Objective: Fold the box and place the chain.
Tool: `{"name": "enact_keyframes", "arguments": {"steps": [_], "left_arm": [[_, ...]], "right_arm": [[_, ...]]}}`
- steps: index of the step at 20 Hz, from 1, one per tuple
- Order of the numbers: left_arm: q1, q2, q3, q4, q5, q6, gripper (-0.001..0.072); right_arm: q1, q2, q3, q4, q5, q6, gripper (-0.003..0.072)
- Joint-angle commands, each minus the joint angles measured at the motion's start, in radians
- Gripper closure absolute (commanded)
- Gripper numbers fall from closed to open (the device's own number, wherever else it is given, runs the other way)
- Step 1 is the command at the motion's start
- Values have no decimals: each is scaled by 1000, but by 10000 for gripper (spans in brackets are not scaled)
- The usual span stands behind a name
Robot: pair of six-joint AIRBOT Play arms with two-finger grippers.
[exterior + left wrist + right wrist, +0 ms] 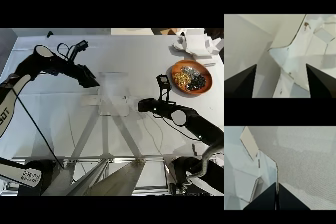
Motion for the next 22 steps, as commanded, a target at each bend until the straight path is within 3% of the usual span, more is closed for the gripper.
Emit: {"name": "enact_keyframes", "arguments": {"steps": [1, 5, 9, 10, 11, 12, 14, 15, 17, 22], "left_arm": [[-31, -47, 10, -40, -18, 82, 15], [-59, -73, 10, -24, 56, 106, 16], [-77, -104, 10, -17, 66, 133, 18], [-79, -109, 10, -18, 65, 147, 87], [-82, -114, 10, -17, 66, 152, 217], [-84, -118, 10, -17, 66, 171, 259], [-84, -122, 10, -18, 65, 185, 275], [-84, -124, 10, -18, 60, 191, 385], [-84, -125, 10, -18, 57, 191, 688], [-84, -125, 10, -18, 59, 193, 700]], "right_arm": [[1, -1, 0, 0, 0, 0, 677], [1, -1, 0, 0, 0, 0, 677], [1, -1, 0, 0, 0, 0, 677], [1, -1, 0, 0, 0, 0, 677], [1, -1, 0, 0, 0, 0, 677], [1, -1, 0, 0, 0, 0, 677], [1, -1, 0, 0, 0, 0, 677], [1, -1, 0, 0, 0, 0, 677], [1, -1, 0, 0, 0, 0, 677], [1, -1, 0, 0, 0, 0, 677]]}}
